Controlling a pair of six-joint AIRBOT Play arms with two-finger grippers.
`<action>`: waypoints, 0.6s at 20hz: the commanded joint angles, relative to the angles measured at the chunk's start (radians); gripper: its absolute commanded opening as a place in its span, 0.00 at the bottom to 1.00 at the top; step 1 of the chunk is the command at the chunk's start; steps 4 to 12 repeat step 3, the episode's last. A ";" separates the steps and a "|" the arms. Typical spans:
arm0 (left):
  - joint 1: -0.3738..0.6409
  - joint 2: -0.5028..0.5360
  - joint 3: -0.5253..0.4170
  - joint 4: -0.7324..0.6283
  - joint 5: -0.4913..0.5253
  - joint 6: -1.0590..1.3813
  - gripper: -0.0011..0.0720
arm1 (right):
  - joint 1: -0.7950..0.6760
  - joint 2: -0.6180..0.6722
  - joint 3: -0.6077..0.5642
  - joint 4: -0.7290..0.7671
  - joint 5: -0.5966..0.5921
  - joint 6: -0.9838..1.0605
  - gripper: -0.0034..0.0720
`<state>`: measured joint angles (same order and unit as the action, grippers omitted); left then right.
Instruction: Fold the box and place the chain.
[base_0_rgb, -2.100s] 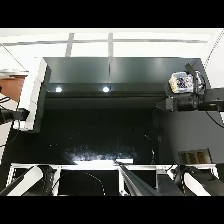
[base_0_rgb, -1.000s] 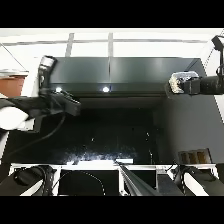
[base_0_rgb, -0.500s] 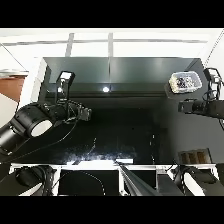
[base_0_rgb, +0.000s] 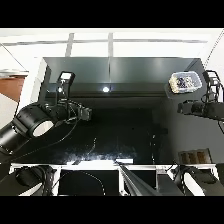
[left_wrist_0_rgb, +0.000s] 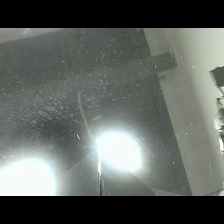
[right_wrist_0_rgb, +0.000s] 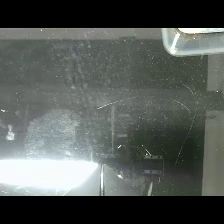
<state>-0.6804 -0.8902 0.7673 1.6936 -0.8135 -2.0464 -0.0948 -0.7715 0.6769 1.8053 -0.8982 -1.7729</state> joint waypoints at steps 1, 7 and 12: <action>0.000 -0.001 0.000 -0.004 0.001 -0.001 0.06 | -0.001 0.000 -0.001 0.000 0.001 0.000 0.07; -0.001 -0.001 0.000 -0.004 0.001 -0.001 0.06 | -0.001 0.000 -0.001 0.000 0.001 0.000 0.07; -0.001 -0.001 0.000 -0.004 0.001 -0.001 0.06 | -0.001 0.000 -0.001 0.000 0.001 0.000 0.07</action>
